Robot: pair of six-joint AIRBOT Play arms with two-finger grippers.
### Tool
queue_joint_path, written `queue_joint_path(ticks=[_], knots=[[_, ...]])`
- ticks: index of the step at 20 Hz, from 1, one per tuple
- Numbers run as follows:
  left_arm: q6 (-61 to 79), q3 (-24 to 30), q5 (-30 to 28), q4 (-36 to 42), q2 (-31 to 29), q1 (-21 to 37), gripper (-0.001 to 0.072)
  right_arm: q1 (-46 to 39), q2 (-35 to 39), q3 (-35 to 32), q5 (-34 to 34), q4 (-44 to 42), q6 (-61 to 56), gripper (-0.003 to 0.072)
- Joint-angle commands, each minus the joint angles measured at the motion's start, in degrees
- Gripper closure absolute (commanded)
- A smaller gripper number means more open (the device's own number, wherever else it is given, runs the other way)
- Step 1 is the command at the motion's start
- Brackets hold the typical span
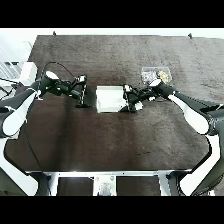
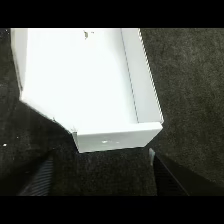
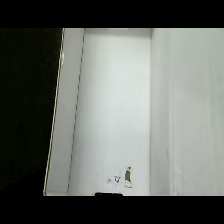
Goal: Fold the box and place the chain.
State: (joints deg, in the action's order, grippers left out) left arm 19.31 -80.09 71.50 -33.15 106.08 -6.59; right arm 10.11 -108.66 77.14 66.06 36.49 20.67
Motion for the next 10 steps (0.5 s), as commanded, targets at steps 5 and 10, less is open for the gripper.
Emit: queue_joint_path(ticks=[5, 10], knots=[[0.24, 0.02, -0.52, 1.03, 1.44, -0.70, -0.0011, 0.04, 0.00, 0.00, 0.00, -0.02, 0.00, 0.0103], [0.20, 0.02, -0.13, 1.07, 2.23, -1.81, -0.0011, 0.04, 0.00, 0.00, 0.00, -0.02, -0.02, 0.0103]])
